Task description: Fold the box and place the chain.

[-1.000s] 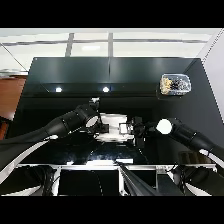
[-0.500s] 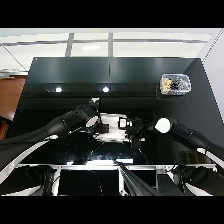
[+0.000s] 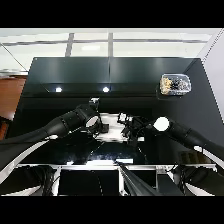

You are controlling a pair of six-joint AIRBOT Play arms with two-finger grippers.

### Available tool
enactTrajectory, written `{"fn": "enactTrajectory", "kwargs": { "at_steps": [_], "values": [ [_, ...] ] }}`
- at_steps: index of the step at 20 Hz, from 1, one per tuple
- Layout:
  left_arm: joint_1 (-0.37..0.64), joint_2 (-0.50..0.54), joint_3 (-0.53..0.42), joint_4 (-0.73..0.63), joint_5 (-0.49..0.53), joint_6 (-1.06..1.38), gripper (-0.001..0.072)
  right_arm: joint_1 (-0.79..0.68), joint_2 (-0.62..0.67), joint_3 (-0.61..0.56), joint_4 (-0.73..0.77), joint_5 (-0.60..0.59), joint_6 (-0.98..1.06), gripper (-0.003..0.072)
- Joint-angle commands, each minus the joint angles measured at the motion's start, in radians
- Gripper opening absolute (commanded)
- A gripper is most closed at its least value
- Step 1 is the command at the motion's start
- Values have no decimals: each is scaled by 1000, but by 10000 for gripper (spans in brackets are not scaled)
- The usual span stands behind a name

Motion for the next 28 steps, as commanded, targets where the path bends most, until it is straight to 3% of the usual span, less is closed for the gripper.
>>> {"fn": "enactTrajectory", "kwargs": {
  "at_steps": [1, 2, 4, 6, 7, 8, 9, 10, 11, 12, 13, 15, 17, 20, 24, 28],
  "values": [
    [1, 0, 0, -1, 1, 0, 32, 1, -6, 1, 14, -16, 1, 126],
    [1, 0, 0, -1, 1, 1, 32, 1, -6, 1, 14, -11, 2, 137],
    [1, 0, 0, -1, 1, 0, 32, 1, -6, 1, 15, -12, 4, 388],
    [1, 0, 0, -1, 1, 0, 32, 1, -6, 1, 14, -12, 4, 359],
    [1, 0, 0, -1, 1, 0, 32, 0, -6, 1, 14, -11, 4, 228],
    [1, 0, 0, -1, 1, 0, 32, 0, -6, 1, 14, -11, 4, 211],
    [1, 0, 0, -1, 1, 0, 32, 1, -6, 1, 15, -11, 4, 219],
    [1, 0, 0, -1, 1, 0, 32, 0, -6, 1, 15, -18, 4, 395],
    [1, 0, 0, -1, 1, 0, 32, 0, -6, 1, 15, -24, 5, 440],
    [1, 0, 0, -1, 1, 0, 32, 0, -6, 1, 14, -33, 4, 400],
    [1, 0, 0, -1, 1, 0, 32, 0, -6, 1, 14, -40, 4, 206],
    [1, 0, 0, -1, 1, 0, 32, -9, 10, 1, -11, -34, 40, 29],
    [1, 0, 0, -1, 0, 0, 32, -48, 63, 1, -112, 9, 234, 28],
    [1, 0, 0, -1, 1, 0, 32, -192, 176, 1, -306, 200, 616, 28],
    [1, -1, 0, 3, 2, 0, 32, -495, 271, 1, -349, 468, 969, 27],
    [1, -1, 0, 3, 2, 0, 32, -652, 269, -83, -347, 453, 1207, 27]
  ]
}}
